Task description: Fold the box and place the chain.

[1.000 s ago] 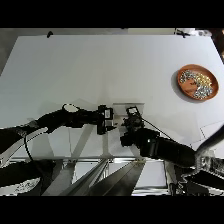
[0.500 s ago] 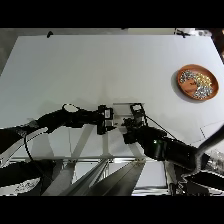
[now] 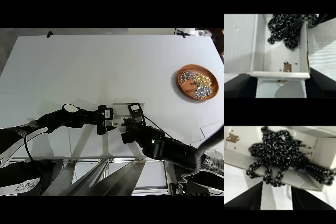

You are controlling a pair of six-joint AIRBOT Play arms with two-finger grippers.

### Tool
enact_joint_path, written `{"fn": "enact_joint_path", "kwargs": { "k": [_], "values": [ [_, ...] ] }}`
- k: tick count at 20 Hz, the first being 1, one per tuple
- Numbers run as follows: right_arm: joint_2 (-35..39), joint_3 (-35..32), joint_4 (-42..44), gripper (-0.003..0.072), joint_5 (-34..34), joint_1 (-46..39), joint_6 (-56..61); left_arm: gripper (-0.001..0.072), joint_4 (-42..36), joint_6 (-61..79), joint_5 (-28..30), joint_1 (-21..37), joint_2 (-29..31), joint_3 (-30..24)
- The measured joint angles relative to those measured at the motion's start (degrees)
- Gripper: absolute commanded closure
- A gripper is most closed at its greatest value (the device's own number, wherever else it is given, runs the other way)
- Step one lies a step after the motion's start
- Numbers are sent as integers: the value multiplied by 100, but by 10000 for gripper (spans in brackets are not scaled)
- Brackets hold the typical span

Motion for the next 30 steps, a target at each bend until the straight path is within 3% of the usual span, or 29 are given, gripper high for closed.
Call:
{"fn": "enact_joint_path", "kwargs": {
  "k": [5, 7, 8, 15, 22, 26, 30],
  "values": [
    [-278, 0, -28, 414, -74, -26, 4, 321, 0, 0, -9, 0, 0, 0],
    [-404, 2, -26, 626, -170, -28, 11, 321, 2, 0, -13, 2, 0, 0],
    [-431, 4, -26, 675, -216, -31, 17, 321, 2, 0, -13, 0, 0, 0],
    [-57, 22, 26, 675, -275, -31, -2, 321, 0, -2, -15, 2, -2, 0],
    [1587, 39, -11, 675, 372, -31, -149, 321, 2, 0, -20, 2, 0, 0],
    [2413, 42, -125, 675, 385, -31, -363, 321, 2, 0, -20, 2, 0, 0],
    [2756, 74, -297, 676, 254, -31, -570, 321, 2, 0, -20, 2, 0, 0]
  ]
}}
